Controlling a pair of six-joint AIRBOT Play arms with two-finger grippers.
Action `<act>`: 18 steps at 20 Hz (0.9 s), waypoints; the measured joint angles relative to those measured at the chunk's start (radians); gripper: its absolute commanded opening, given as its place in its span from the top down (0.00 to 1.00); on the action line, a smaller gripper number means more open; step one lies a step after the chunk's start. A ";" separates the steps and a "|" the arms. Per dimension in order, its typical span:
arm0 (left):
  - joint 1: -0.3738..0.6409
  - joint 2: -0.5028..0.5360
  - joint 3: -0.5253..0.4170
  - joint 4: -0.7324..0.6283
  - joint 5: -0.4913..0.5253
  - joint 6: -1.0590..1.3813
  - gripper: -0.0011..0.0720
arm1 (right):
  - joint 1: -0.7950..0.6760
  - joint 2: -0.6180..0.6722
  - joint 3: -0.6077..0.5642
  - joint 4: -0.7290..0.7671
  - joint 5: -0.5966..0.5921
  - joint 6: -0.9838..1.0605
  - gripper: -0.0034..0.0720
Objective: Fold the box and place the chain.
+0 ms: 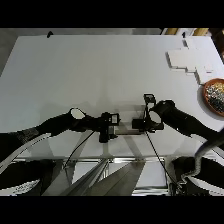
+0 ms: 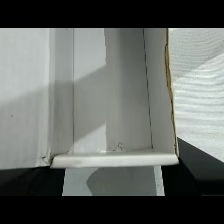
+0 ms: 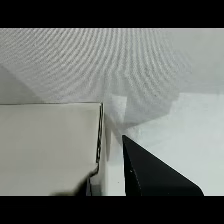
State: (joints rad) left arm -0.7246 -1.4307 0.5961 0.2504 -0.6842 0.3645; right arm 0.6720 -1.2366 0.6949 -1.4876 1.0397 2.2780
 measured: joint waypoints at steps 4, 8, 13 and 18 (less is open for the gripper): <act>0.000 0.000 0.000 0.001 0.000 0.002 0.75 | 0.001 -0.020 0.000 0.016 -0.008 -0.038 0.93; 0.000 0.000 0.000 0.000 -0.001 0.001 0.75 | 0.001 -0.026 0.000 0.020 -0.001 -0.078 0.84; 0.000 0.000 0.000 0.003 -0.006 0.002 0.75 | 0.001 0.019 -0.002 -0.016 0.037 -0.222 0.40; 0.000 0.000 0.000 0.001 -0.003 0.002 0.75 | -0.001 0.181 0.026 -0.049 0.127 -0.380 0.41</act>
